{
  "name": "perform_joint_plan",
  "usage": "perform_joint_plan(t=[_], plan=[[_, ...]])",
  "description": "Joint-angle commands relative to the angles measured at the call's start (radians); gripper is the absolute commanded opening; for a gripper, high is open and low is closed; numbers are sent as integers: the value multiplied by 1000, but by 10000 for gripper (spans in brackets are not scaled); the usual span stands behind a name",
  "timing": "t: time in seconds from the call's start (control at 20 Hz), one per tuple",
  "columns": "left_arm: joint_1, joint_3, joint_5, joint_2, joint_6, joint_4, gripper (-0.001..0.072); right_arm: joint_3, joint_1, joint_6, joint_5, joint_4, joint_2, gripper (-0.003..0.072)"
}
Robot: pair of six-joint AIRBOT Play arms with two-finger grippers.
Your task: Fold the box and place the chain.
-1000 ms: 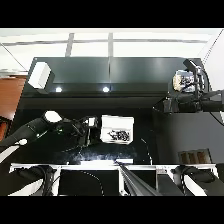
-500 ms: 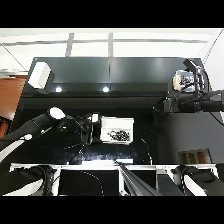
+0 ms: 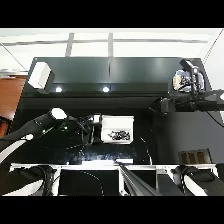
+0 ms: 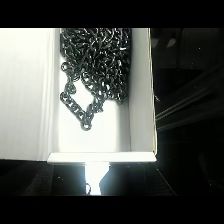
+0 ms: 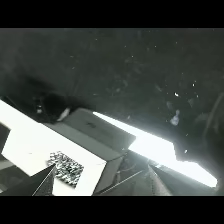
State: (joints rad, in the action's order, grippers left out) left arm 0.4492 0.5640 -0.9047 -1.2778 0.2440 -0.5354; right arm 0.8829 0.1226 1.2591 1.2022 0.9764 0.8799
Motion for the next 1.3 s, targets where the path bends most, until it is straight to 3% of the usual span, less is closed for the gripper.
perform_joint_plan(t=[0.0,0.25,0.35,0.55,0.65,0.9,1.25], plan=[[1,1,11,-1,-5,-2,386,-2,70,-27,-128,22,68,714],[1,1,10,-1,-5,-2,386,-2,193,-198,-263,-49,249,712],[1,1,10,-1,-5,-2,386,5,215,-335,-244,-87,291,710],[1,1,10,-1,-5,-2,386,23,241,-564,-56,-141,298,705],[1,1,10,-1,-5,-2,386,37,241,-585,-27,-139,298,705],[1,1,10,-1,-5,-2,386,11,315,-649,-40,-95,298,705],[1,1,10,-1,-5,-2,386,-37,405,-696,-194,-42,298,704]])
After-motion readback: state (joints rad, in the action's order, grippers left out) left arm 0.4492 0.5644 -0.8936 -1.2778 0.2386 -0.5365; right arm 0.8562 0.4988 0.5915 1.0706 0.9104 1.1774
